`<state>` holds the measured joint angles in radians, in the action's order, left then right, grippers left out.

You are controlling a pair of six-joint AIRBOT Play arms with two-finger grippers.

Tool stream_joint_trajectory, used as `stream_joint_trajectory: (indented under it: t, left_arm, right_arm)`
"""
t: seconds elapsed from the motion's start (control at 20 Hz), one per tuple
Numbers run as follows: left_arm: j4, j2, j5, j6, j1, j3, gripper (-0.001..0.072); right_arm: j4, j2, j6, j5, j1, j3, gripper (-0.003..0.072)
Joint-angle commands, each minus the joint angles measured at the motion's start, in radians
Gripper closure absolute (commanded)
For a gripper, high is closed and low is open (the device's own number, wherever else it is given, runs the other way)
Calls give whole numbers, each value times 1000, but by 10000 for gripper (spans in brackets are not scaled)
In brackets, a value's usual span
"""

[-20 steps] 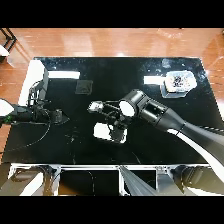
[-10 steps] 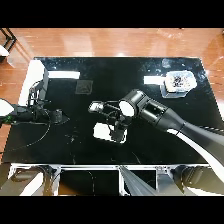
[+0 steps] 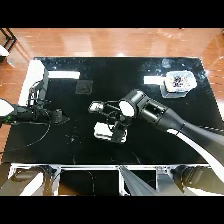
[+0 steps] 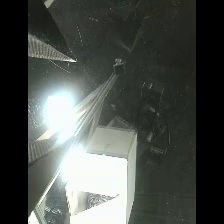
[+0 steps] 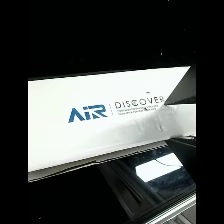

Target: Fold the box and place the chain.

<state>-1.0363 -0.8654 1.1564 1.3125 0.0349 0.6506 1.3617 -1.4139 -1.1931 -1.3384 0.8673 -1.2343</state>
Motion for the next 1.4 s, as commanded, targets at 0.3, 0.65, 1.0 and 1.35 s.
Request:
stream_joint_trajectory:
  t: [0.3,0.65,1.0,1.35]
  left_arm:
    - [0,-1,-1,0,1,0,139]
    - [0,-1,-1,0,1,0,139]
    - [0,-1,-1,0,1,0,139]
    - [0,-1,0,0,1,0,139]
  right_arm:
    - [-2,-9,0,-6,8,1,457]
    - [-2,-12,0,-2,8,1,456]
    - [-3,-29,0,15,8,1,457]
    - [-26,-2,-53,-16,7,0,456]
